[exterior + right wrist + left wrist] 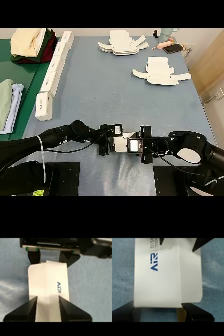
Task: Fold the box.
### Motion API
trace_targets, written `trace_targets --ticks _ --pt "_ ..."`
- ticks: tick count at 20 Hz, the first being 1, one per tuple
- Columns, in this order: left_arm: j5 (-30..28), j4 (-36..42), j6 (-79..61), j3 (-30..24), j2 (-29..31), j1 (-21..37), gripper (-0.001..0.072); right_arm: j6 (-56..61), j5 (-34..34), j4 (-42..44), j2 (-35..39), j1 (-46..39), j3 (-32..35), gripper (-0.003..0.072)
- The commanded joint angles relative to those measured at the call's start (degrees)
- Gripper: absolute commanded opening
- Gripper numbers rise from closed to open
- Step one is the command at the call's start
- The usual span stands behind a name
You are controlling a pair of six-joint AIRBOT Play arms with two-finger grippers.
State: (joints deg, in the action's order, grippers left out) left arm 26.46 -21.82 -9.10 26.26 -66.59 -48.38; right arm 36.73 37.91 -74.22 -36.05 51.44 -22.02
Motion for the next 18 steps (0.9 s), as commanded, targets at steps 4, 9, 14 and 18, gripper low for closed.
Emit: trace_targets --ticks 4,9,14,18 --pt "0.07 -0.04 -0.07 0.04 -0.02 0.00 0.0524 -1.57 -2.64 -4.24 0.28 0.44 0.70 0.0469" --pt "0.07 -0.04 -0.07 0.04 -0.02 0.00 0.0524 -1.90 -4.63 -4.94 0.44 0.44 0.66 0.0468" --pt "0.07 -0.04 -0.07 0.04 -0.02 0.00 0.0524 -1.90 -6.19 -5.38 0.55 0.46 0.66 0.0468" --pt "0.07 -0.04 -0.07 0.04 -0.02 0.00 0.0524 -1.90 -6.95 -5.57 1.88 0.44 0.46 0.0468"
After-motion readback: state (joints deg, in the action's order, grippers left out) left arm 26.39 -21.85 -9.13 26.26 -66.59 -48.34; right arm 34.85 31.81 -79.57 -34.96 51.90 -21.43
